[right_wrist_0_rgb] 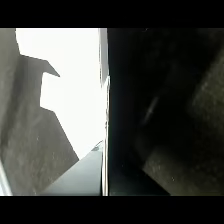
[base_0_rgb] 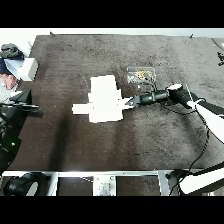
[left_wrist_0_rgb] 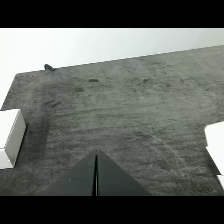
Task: Fold the box and place the chain.
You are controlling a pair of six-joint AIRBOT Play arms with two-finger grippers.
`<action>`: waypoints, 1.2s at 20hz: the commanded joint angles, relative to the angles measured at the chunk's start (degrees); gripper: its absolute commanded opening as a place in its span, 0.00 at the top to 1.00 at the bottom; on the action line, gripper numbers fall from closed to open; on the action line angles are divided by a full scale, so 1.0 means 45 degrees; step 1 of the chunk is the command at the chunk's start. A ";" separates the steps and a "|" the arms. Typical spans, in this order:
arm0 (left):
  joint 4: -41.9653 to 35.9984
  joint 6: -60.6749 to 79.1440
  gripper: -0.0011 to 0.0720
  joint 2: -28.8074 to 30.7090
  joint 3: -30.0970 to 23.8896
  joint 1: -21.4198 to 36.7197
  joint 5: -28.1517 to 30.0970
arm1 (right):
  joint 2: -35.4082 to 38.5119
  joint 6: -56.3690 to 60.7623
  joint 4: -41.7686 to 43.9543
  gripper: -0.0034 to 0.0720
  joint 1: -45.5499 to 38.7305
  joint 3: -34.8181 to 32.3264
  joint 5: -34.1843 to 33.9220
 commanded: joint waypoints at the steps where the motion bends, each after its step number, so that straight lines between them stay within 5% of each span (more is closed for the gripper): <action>1: 0.0005 0.0010 0.97 0.0010 0.0000 0.0015 -0.0597 | 0.0364 0.0481 0.0369 0.97 0.0335 -0.0699 -0.1817; 3: 0.0053 0.0194 0.96 0.0010 0.0000 0.0015 -0.1292 | 0.1171 0.0180 0.0738 0.97 0.0335 -0.1700 -0.2778; 4: 0.0063 0.0597 0.83 0.0005 0.0000 0.0015 -0.1700 | 0.1331 0.0189 0.0330 0.97 0.0335 -0.1783 -0.3045; 5: 0.0058 0.0957 0.45 -0.0005 0.0000 0.0015 -0.2210 | 0.1355 0.0189 0.0044 0.97 0.0325 -0.1773 -0.3303; 6: 0.0044 0.1001 0.34 -0.0058 0.0010 0.0015 -0.2565 | 0.1350 0.0180 0.0039 0.97 0.0316 -0.1768 -0.3706; 10: 0.0039 0.0889 0.34 -0.1331 0.0578 0.0015 -0.2705 | 0.1287 0.0087 -0.0525 0.97 0.0316 -0.1554 -0.4289; 17: 0.0034 0.0092 0.35 -0.7393 0.4061 0.0019 -0.3439 | 0.1287 -0.0821 -0.0039 0.97 0.0670 -0.1525 -0.4133; 24: 0.1302 -0.2283 0.35 -1.3731 0.9505 0.0583 -0.8825 | 0.1273 -0.0840 -0.0044 0.97 0.0685 -0.1525 -0.4090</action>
